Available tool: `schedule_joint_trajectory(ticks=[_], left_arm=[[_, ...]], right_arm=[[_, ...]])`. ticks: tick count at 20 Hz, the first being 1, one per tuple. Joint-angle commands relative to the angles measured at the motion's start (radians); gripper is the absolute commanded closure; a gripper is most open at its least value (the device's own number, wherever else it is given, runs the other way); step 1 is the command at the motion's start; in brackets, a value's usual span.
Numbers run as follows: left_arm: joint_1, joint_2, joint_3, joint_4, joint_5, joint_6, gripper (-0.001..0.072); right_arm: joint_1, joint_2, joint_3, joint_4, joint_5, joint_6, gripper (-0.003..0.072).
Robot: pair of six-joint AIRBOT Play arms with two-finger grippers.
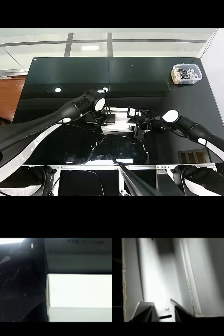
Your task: Fold the box and place the chain.
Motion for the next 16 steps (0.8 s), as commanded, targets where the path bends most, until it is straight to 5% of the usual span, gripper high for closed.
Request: schedule_joint_trajectory(ticks=[1, 2, 3, 5, 9, 12, 14, 16], left_arm=[[0.001, 0.0, 0.001, -0.008, 0.006, 0.0, 0.0682], [0.001, 0.0, 0.001, -0.007, 0.005, 0.0, 0.0683], [0.001, 0.0, 0.001, -0.008, 0.005, 0.0, 0.0682], [0.001, 0.0, 0.001, -0.008, 0.005, 0.0, 0.0683], [0.004, 0.0, 0.001, -0.011, 0.005, 0.0, 0.0683], [0.005, 0.0, 0.001, -0.012, 0.002, 0.0, 0.0682], [0.005, 0.0, 0.001, -0.012, 0.004, 0.0, 0.0682], [0.005, 0.0, 0.001, -0.012, 0.006, 0.0, 0.0683]], right_arm=[[0.003, -0.01, 0.001, 0.039, -0.022, 0.008, 0.0472], [0.003, -0.01, 0.001, 0.047, -0.022, 0.008, 0.0298], [0.003, -0.01, 0.001, 0.037, -0.024, 0.029, 0.0515], [-0.006, 0.006, 0.001, -0.03, -0.033, 0.199, 0.0668], [-0.162, 0.198, 0.079, -0.348, 0.192, 0.952, 0.0671], [-0.431, 0.32, 0.105, -0.528, 0.327, 1.322, 0.067], [-0.615, 0.314, 0.05, -0.563, 0.304, 1.524, 0.067], [-0.734, 0.28, -0.048, -0.443, 0.285, 1.584, 0.067]])
